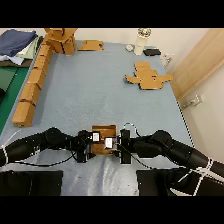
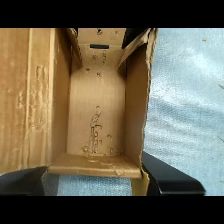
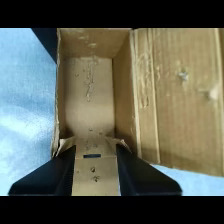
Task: Fold the box.
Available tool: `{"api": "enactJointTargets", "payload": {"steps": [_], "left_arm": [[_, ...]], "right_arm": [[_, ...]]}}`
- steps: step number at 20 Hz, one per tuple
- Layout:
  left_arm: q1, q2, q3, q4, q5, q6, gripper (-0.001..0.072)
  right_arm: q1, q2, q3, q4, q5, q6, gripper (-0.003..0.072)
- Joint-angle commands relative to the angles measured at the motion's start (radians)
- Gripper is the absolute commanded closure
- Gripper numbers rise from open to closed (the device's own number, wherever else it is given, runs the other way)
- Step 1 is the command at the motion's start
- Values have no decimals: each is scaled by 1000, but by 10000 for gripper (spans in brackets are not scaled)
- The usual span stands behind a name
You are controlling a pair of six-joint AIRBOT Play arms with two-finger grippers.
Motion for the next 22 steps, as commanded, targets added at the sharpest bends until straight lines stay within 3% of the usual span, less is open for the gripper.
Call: {"api": "enactJointTargets", "payload": {"steps": [1,4,5,11,12,13,15,19,22], "left_arm": [[0,0,0,0,0,-1,240],[0,0,0,0,0,-1,240],[0,0,0,0,0,-1,240],[0,0,0,0,0,-1,240],[0,0,0,0,0,-1,240],[0,0,0,0,0,-1,240],[0,0,0,0,0,-1,240],[0,0,0,0,0,-1,240],[0,0,0,0,0,-1,240]], "right_arm": [[1,0,0,20,4,0,278],[0,0,0,20,11,2,278],[0,0,0,20,15,8,233],[1,0,0,19,15,57,243],[1,4,0,19,0,67,328],[0,13,0,16,-23,103,470],[0,49,8,-88,-102,340,680],[-8,133,81,-513,-369,1136,683],[-109,164,112,-611,-584,1447,683]]}}
